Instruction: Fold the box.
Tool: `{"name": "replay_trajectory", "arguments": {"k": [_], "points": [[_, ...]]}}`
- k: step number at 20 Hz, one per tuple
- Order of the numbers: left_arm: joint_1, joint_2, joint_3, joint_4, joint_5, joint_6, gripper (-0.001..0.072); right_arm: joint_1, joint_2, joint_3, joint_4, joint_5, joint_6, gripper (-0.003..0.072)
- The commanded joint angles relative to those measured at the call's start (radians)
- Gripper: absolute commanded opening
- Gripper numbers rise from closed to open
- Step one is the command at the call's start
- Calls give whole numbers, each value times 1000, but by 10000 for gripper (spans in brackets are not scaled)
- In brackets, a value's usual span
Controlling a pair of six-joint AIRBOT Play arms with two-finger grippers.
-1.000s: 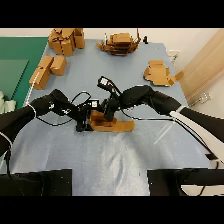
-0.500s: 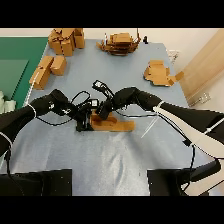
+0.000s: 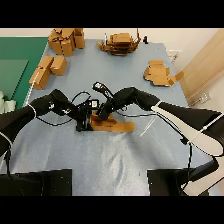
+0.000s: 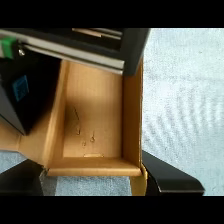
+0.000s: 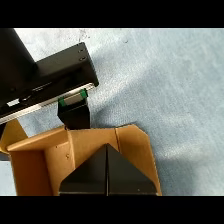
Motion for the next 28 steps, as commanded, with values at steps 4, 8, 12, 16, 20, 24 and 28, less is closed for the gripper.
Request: {"name": "replay_trajectory", "arguments": {"k": [4, 8, 12, 16, 20, 24, 28], "points": [[1, 0, 0, -1, 6, -9, 349, -46, 43, 23, -39, -3, 44, 6], [1, 0, 0, -1, 6, -9, 350, -111, 203, 18, -94, -60, 113, 6], [1, 0, 0, -1, 10, -8, 349, -192, 430, -130, -195, -105, 181, 5], [1, 0, 0, -1, 11, -8, 349, -214, 644, -448, -254, -22, 58, 7], [1, 0, 0, -1, 12, -8, 349, -207, 542, -486, -251, -34, -145, 432], [1, 0, 0, -2, 11, -8, 349, -172, 425, -453, -184, 28, -297, 432], [1, 0, 0, -2, 12, -8, 349, -112, 372, -435, -174, 90, -344, 366]]}}
